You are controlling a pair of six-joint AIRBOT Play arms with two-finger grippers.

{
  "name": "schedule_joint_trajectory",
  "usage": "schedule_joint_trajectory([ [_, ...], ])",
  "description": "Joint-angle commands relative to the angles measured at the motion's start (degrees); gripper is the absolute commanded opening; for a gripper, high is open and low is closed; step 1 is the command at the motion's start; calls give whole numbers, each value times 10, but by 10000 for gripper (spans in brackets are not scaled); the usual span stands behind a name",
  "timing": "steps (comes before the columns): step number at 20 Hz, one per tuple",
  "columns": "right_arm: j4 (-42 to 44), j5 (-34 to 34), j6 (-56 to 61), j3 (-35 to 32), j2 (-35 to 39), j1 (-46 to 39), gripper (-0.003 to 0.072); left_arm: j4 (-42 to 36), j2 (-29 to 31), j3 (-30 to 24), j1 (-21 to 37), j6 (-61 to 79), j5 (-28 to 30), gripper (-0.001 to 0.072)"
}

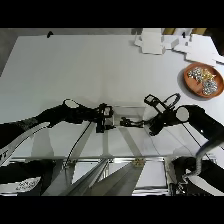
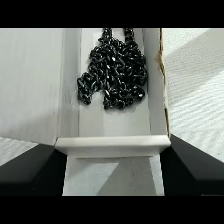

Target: Fold the box and place the chain.

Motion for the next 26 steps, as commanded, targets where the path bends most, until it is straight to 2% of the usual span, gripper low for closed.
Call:
schedule_joint_trajectory([
  [1,0,-3,8,0,-6,1,22,0,0,0,0,0,0,136],
  [4,-12,11,9,5,28,1,22,0,0,0,0,0,0,136],
  [7,-28,57,11,27,81,1,22,0,0,0,0,0,0,136],
  [11,-15,192,27,141,107,1,22,0,0,0,0,0,0,136],
  [14,33,256,27,240,107,1,22,0,0,0,0,0,0,136],
  [18,122,281,23,312,107,1,22,0,0,0,0,0,0,136],
  [22,202,281,6,318,107,1,22,0,0,0,0,0,0,136],
  [26,212,246,1,318,104,52,22,0,0,0,0,0,0,136],
])
